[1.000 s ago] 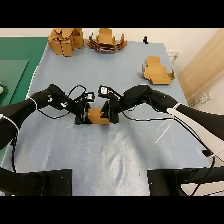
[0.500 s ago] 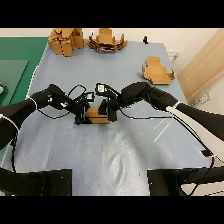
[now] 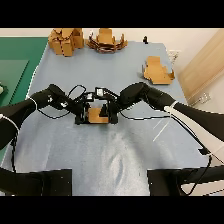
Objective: Fold the box.
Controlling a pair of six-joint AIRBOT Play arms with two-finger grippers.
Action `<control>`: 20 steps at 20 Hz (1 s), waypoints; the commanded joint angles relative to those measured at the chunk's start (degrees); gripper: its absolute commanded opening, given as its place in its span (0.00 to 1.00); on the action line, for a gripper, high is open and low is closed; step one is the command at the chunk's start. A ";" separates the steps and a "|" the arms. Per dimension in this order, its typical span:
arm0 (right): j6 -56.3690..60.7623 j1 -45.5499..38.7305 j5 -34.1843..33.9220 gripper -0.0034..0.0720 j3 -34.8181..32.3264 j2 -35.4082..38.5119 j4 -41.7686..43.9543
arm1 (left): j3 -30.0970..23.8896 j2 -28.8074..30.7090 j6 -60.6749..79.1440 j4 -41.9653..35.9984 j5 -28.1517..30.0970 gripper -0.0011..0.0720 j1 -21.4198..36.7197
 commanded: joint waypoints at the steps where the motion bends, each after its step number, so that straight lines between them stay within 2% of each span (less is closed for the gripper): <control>1: 0.02 -0.04 -0.57 0.06 0.79 0.50 -0.33 | -0.02 0.00 0.00 0.00 -0.02 0.32 0.00; 2: 0.07 -0.07 -1.27 0.06 1.03 0.68 -0.31 | -0.02 0.00 0.00 0.00 -0.02 0.32 0.00; 3: 0.07 -0.07 -1.84 0.13 1.03 0.79 -0.33 | -0.02 0.00 0.00 0.00 -0.02 0.32 0.00; 4: 0.07 -0.07 -2.38 0.40 1.01 0.79 -0.35 | -0.02 0.00 0.00 -0.02 -0.02 0.32 0.00; 5: 0.09 -0.07 -2.67 0.52 1.01 0.79 -0.35 | -0.02 0.00 0.00 0.00 -0.02 0.32 0.00; 10: 0.13 -0.04 -2.45 0.52 1.01 0.63 -0.63 | -0.02 0.00 0.00 0.00 0.00 0.32 0.00; 12: 2.32 -0.04 0.31 0.52 1.01 -0.07 -1.84 | -0.02 0.00 0.02 0.00 0.07 0.32 0.00; 13: 3.04 -0.04 1.64 0.42 1.01 -0.33 -2.21 | -0.02 0.00 0.02 0.00 0.07 0.32 0.00; 14: 3.06 -0.04 2.54 0.27 1.01 -0.37 -2.51 | -0.02 0.00 0.02 0.00 0.04 0.32 0.00; 20: 3.06 -0.02 2.75 0.15 1.05 0.33 -3.06 | -0.02 0.00 0.00 0.00 -0.04 0.32 0.00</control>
